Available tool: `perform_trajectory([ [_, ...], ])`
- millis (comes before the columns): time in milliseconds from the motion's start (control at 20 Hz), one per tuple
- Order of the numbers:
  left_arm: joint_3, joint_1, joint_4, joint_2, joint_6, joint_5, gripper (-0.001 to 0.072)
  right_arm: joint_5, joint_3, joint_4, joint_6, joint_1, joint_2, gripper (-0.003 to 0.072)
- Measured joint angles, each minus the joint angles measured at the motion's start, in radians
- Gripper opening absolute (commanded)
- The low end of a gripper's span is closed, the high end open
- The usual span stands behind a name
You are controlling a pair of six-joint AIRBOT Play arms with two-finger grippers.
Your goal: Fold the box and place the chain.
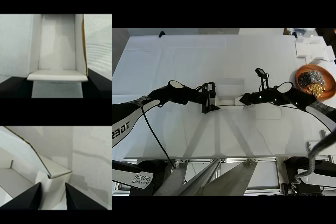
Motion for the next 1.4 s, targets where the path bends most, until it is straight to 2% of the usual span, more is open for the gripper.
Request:
perform_trajectory([
  [250, 0.000, 0.000, 0.000, 0.000, 0.000, 0.000, 0.0215, 0.002, 0.059, -0.119, 0.093, 0.043, 0.000, 0.0337],
  [650, 0.000, 0.000, 0.000, 0.000, 0.000, 0.000, 0.0215, 0.033, 0.151, -0.548, 0.526, 0.149, 0.000, 0.0336],
  [850, 0.000, -0.001, 0.000, 0.000, 0.000, 0.000, 0.0215, 0.047, 0.164, -0.709, 0.704, 0.197, 0.000, 0.0334],
  [1150, 0.000, 0.000, 0.001, 0.000, 0.000, -0.001, 0.0215, 0.097, 0.212, -0.857, 0.871, 0.255, -0.007, 0.0334],
  [1400, 0.000, 0.000, 0.000, 0.000, 0.000, 0.000, 0.0215, 0.127, 0.237, -0.896, 0.983, 0.267, -0.017, 0.0334],
])
